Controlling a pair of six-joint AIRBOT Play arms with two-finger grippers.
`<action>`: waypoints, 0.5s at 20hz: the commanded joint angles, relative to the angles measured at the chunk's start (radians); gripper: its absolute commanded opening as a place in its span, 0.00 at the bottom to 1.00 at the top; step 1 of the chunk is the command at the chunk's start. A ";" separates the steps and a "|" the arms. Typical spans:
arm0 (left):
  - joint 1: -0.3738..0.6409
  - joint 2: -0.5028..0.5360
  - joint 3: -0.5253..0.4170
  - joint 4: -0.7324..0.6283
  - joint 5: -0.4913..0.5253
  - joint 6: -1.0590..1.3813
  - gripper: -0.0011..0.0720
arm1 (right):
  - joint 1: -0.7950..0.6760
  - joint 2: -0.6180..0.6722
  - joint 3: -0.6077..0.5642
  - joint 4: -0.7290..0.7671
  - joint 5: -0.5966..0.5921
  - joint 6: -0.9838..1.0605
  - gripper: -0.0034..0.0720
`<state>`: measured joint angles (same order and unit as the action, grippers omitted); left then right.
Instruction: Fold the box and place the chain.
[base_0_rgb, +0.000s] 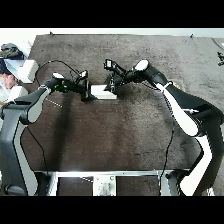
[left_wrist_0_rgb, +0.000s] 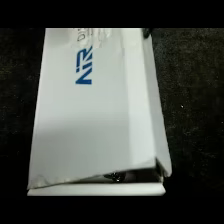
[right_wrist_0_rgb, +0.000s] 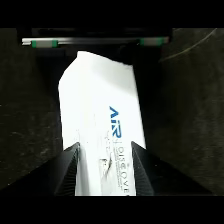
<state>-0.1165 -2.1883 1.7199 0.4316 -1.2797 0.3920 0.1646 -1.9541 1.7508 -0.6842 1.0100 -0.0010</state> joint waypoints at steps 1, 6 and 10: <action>0.000 0.000 0.000 0.001 -0.002 0.001 0.32 | 0.000 0.013 0.001 0.001 -0.016 -0.049 0.54; 0.000 0.000 0.000 0.001 -0.002 0.001 0.32 | 0.000 0.013 0.000 -0.008 0.021 -0.075 0.27; 0.000 0.000 0.000 0.001 -0.002 0.001 0.32 | 0.000 0.013 -0.001 -0.039 0.035 -0.074 0.27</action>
